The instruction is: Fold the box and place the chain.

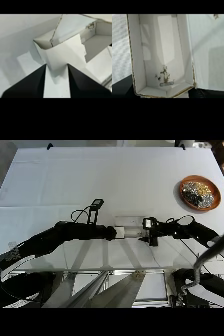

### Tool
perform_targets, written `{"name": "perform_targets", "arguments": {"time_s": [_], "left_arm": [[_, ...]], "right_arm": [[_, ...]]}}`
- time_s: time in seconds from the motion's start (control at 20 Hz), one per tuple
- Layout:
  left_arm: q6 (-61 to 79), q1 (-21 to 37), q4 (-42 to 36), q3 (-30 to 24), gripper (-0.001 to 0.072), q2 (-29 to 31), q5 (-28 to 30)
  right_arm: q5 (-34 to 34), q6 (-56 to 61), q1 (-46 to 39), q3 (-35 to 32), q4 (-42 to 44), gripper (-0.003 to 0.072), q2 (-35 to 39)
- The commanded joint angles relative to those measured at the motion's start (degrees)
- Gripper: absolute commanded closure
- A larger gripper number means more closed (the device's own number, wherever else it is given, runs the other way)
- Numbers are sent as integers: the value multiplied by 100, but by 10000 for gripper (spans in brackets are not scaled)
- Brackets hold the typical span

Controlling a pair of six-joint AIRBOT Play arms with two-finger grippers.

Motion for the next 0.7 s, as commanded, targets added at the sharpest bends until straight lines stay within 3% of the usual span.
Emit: {"name": "perform_targets", "arguments": {"time_s": [0.0, 0.05, 0.35, 0.65], "left_arm": [[-48, 59, -26, 7, 233, 92, 81], [-72, 55, -42, 7, 128, 81, 79], [-369, 46, -59, 92, 137, -291, 166], [-697, 37, 138, 811, 158, -844, 466]], "right_arm": [[4, 2, 0, 4, 2, 278, 4], [4, 2, 0, 4, 0, 278, 4], [7, 2, 0, 4, 2, 278, 4], [7, 2, 0, 4, 0, 278, 4]]}}
